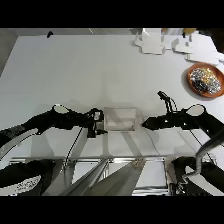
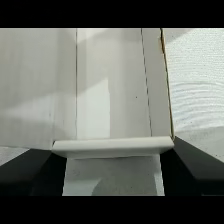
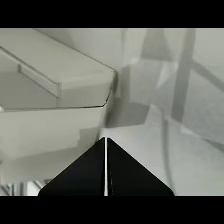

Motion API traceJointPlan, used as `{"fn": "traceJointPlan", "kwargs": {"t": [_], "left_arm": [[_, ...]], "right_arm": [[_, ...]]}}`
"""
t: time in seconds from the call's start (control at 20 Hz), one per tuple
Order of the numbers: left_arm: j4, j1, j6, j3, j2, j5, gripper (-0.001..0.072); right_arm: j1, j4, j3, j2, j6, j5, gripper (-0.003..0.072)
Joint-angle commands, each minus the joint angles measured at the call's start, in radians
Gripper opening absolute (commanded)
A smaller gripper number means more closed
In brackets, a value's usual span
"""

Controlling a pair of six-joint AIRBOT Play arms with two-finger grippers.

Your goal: Fold the box and place the chain.

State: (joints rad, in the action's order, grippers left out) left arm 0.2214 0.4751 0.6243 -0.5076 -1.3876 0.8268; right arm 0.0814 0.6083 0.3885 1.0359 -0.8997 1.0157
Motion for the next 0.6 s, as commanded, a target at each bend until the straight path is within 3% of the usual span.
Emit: {"fn": "traceJointPlan", "kwargs": {"t": [0.0,0.3,0.45,0.55], "left_arm": [[0.0,0.0,0.0,-0.001,0.001,0.0,0.0256],[0.0,0.0,0.0,-0.001,0.001,0.0,0.0256],[0.0,0.0,0.0,-0.001,0.001,0.0,0.0256],[0.0,0.0,0.0,-0.001,0.001,0.0,0.0256]], "right_arm": [[0.011,-0.061,0.001,-0.073,0.018,0.03,0.0068],[0.042,-0.082,0.001,-0.096,0.009,0.054,0.0264],[0.087,-0.02,0.001,-0.084,-0.043,-0.02,0.0325],[0.108,0.014,0.001,-0.084,-0.07,-0.061,0.0326]]}}
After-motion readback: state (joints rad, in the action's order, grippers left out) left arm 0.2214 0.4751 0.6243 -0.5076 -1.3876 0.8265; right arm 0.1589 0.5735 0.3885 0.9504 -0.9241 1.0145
